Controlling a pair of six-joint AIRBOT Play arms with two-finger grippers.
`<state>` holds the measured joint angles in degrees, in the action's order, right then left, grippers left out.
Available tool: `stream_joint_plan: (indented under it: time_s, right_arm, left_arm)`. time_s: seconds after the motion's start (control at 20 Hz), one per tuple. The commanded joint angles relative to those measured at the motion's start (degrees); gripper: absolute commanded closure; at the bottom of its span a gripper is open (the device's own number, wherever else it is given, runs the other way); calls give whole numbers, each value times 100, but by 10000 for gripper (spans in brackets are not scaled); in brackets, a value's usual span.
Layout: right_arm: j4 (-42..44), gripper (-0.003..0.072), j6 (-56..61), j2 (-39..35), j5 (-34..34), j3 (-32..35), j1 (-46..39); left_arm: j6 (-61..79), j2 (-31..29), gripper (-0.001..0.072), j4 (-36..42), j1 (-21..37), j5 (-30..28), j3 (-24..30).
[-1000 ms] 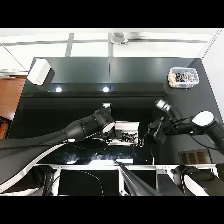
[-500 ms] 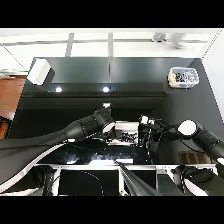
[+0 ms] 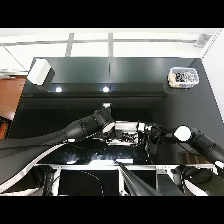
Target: Fold the box and place the chain.
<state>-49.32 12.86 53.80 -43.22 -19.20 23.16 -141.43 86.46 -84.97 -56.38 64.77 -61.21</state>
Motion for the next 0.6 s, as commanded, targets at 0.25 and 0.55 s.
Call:
stream_joint_plan:
  time_s: [0.25, 0.55]
  right_arm:
    - [-68, 111, -52, 4, 205, 31, 17]
    - [-63, 419, -52, 4, 153, 31, 17]
  left_arm:
    - [0, 0, 676, -2, 4, -2, 2]
    - [0, 0, 677, -2, 4, -2, 2]
